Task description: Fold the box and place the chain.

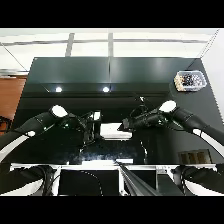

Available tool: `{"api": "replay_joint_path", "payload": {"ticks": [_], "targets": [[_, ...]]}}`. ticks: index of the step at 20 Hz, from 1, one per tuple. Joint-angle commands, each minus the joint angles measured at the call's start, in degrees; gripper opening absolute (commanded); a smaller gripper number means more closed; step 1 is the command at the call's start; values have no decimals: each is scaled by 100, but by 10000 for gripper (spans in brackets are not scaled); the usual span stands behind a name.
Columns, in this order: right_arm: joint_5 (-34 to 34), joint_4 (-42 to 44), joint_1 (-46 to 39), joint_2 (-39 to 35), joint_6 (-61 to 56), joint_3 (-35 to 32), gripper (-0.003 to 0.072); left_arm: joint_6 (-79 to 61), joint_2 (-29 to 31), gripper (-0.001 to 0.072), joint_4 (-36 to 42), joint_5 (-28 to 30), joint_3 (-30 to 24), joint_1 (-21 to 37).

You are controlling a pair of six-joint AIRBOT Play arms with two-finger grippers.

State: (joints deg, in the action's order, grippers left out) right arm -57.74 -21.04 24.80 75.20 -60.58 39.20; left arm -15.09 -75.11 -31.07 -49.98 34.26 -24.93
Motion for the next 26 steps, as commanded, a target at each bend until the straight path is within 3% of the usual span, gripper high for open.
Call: {"api": "replay_joint_path", "payload": {"ticks": [1,11,20,26], "targets": [[76,-367,140,94,-157,-7,4,11,-4,351,7,2,2,2],[129,-365,168,101,-61,-2,4,11,-4,351,7,0,2,2],[-455,-452,-387,-448,107,529,4,11,-4,351,7,0,2,2],[157,-2417,-1414,-1342,-151,872,4,11,-4,351,7,0,2,2]]}}
